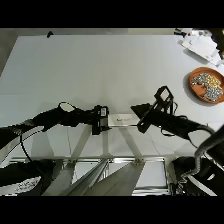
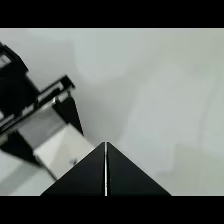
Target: Fold the box and place the chain.
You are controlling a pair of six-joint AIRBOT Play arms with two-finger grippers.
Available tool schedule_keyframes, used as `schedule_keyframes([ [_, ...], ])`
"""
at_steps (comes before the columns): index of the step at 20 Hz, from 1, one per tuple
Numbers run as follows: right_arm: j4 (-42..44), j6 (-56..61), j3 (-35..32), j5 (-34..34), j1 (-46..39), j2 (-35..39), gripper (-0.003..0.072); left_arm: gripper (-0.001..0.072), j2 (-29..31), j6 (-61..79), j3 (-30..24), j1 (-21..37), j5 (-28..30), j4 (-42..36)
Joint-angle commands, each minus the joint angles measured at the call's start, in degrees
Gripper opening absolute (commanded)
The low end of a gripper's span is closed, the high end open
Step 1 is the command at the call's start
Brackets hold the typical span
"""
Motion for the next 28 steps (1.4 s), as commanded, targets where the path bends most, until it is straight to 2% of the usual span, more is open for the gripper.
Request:
schedule_keyframes([
  [1, -20.48, 14.43, 10.73, 37.64, -15.23, 0.15, 0.0014, 0.0456, 0.04, 0.02, 0.02, 0.02, 0.0, 0.04],
  [3, -24.52, 16.52, 18.56, 54.93, -24.35, -2.69, 0.0014, 0.0456, 0.04, 0.02, 0.02, 0.02, 0.0, 0.04],
  [5, -24.61, 19.1, 22.49, 68.02, -30.88, -6.45, 0.0014, 0.0456, 0.04, 0.02, 0.02, 0.02, 0.0, 0.04],
  [7, -26.23, 21.35, 22.36, 76.39, -34.36, -10.29, 0.0018, 0.0456, 0.04, 0.02, 0.02, 0.02, -0.02, 0.04],
  [8, -27.96, 22.75, 22.34, 77.46, -34.75, -11.96, 0.0018, 0.0456, 0.04, 0.02, 0.02, 0.02, -0.02, 0.04],
  [11, -29.22, 25.18, 22.34, 73.99, -34.73, -15.56, 0.0018, 0.0456, 0.04, 0.02, 0.02, 0.02, -0.02, 0.0],
  [13, -28.33, 25.33, 22.34, 70.97, -34.73, -16.0, 0.0018, 0.0413, 0.04, 0.17, 0.02, 0.09, 0.13, -1.33],
  [17, -26.77, 25.29, 22.34, 67.63, -34.73, -16.0, 0.0018, 0.041, 0.46, -0.02, 0.02, 0.15, -0.22, -1.27],
  [18, -26.77, 25.2, 22.34, 66.66, -34.73, -16.0, 0.0018, 0.0345, 0.94, -0.87, 0.02, 0.15, -0.04, -1.29],
  [20, -26.75, 25.09, 22.34, 64.7, -34.73, -16.0, 0.0018, 0.0116, 3.28, -1.09, 0.02, 0.35, 0.94, -1.29],
  [21, -26.77, 25.07, 22.34, 63.98, -34.73, -16.0, 0.0018, 0.0055, 5.16, -1.07, 0.02, 0.81, 1.95, -1.29],
  [22, -26.8, 25.03, 22.34, 63.28, -34.73, -16.0, 0.0018, 0.0006, 7.08, -1.66, 0.02, 1.49, 4.02, -1.27],
  [25, -26.86, 24.61, 22.34, 62.14, -34.73, -16.0, 0.0018, 0.001, 12.96, -8.5, 0.02, 5.53, 17.42, -1.22],
  [28, -26.86, 24.61, 22.34, 61.46, -34.73, -16.0, 0.0018, 0.001, 16.44, -14.38, 0.02, 12.5, 31.45, -1.25],
])
